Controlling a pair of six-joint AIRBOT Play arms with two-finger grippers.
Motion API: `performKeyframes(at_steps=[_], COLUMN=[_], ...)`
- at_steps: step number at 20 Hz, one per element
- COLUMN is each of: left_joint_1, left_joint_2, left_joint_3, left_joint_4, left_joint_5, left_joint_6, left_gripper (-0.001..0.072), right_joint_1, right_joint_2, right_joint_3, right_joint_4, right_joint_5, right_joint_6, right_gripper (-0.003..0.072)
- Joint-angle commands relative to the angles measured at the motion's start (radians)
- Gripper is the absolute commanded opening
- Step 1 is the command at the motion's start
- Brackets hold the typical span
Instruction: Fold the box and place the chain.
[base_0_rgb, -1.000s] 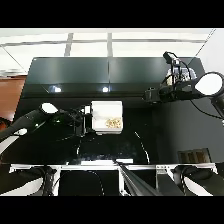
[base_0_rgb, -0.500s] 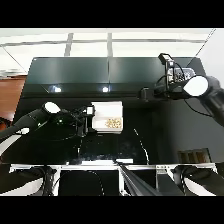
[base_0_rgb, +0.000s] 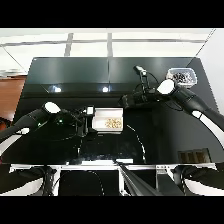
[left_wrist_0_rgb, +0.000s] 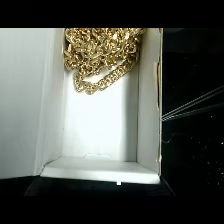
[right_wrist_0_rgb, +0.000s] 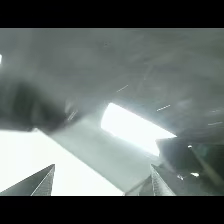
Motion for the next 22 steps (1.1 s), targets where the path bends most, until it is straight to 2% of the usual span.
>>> performKeyframes(at_steps=[1, 4, 6, 15, 22], left_joint_1=[0.0, 0.0, 0.0, 0.0, 0.0], left_joint_2=[-0.001, -0.001, -0.001, -0.001, -0.001], left_joint_3=[0.001, 0.001, 0.001, 0.001, 0.001], left_joint_4=[0.0, 0.0, 0.0, -0.001, 0.0], left_joint_5=[0.0, 0.0, 0.0, 0.0, 0.0], left_joint_6=[0.001, 0.001, 0.0, 0.0, 0.001], left_gripper=[0.0461, 0.0461, 0.0461, 0.0462, 0.0462], right_joint_1=[0.0, 0.038, 0.058, 0.119, 0.138], right_joint_2=[0.022, 0.025, 0.024, 0.024, 0.013], right_joint_3=[0.024, 0.024, 0.024, -0.007, -0.008], right_joint_4=[0.034, 0.025, 0.034, 0.031, 0.0], right_joint_5=[0.164, 0.17, 0.169, 0.198, 0.147], right_joint_6=[-0.322, -0.686, -0.832, -0.86, -0.858], right_gripper=[0.0678, 0.0678, 0.0677, 0.0677, 0.067])
